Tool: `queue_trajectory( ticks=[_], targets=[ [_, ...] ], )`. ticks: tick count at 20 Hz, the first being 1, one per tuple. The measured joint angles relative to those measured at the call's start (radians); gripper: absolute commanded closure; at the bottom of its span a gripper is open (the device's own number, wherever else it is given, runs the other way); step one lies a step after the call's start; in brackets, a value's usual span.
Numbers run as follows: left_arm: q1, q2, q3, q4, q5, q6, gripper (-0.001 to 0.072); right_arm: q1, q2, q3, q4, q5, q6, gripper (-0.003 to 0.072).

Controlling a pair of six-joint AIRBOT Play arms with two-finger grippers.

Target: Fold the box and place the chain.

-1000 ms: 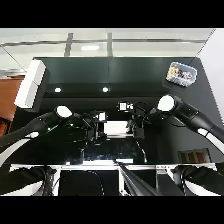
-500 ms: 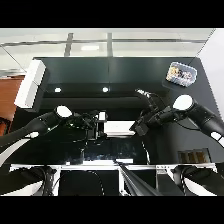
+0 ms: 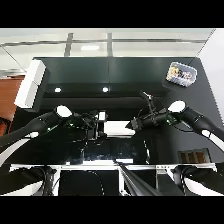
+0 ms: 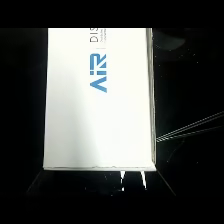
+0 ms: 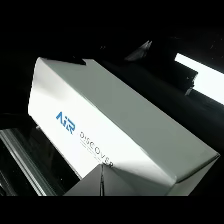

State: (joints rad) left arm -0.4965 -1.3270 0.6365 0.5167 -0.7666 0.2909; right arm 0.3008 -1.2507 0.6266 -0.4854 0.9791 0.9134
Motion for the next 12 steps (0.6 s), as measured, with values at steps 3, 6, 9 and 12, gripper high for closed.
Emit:
queue_trajectory(
  ticks=[3, 6, 9, 12],
  targets=[
    [0.000, 0.001, 0.000, -0.003, 0.003, -0.002, 0.0354, -0.032, 0.007, 0.009, -0.027, 0.029, 0.000, 0.0673],
    [0.003, 0.024, 0.000, 0.002, 0.006, -0.007, 0.0011, -0.111, 0.068, 0.047, -0.070, 0.125, -0.026, 0.0673],
    [0.003, 0.071, 0.000, 0.006, 0.000, -0.044, -0.0011, -0.239, 0.176, 0.079, -0.076, 0.271, -0.047, 0.0673],
    [0.002, 0.131, 0.001, 0.030, -0.011, -0.110, -0.0011, -0.378, 0.281, 0.090, -0.110, 0.365, -0.050, 0.0673]
  ],
)
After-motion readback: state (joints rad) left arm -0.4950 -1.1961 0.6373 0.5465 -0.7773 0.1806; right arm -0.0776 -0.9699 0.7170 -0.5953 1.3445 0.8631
